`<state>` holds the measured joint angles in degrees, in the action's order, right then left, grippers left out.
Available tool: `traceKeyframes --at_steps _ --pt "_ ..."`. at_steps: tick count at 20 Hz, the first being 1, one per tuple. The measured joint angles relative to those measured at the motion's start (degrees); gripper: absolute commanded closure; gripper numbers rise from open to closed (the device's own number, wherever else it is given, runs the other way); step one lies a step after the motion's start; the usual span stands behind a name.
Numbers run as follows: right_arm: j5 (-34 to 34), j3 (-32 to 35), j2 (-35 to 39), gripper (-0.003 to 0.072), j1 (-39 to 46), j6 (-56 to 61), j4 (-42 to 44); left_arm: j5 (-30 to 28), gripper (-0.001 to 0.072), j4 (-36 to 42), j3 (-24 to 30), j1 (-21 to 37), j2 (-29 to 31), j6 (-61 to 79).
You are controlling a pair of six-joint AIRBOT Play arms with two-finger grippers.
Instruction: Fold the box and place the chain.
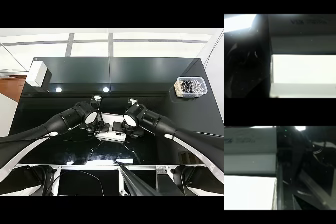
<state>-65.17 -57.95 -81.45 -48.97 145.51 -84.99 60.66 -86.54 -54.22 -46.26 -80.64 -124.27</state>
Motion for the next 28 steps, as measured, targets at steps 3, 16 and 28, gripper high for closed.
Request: traceKeyframes --at_steps 3,16,28 --pt "-0.59 -0.15 2.03 0.0171 0.00 -5.05 -0.35 0.00 0.0675 0.02 0.00 0.00 0.00 0.00" --pt "-13.73 -0.22 29.09 0.0171 10.38 -28.02 -6.05 -0.15 0.0675 0.02 0.00 0.00 0.00 -0.61" --pt "7.10 -0.74 16.90 -0.0030 50.49 -35.08 -18.62 -0.46 0.0674 0.04 0.00 0.00 0.00 -0.68"
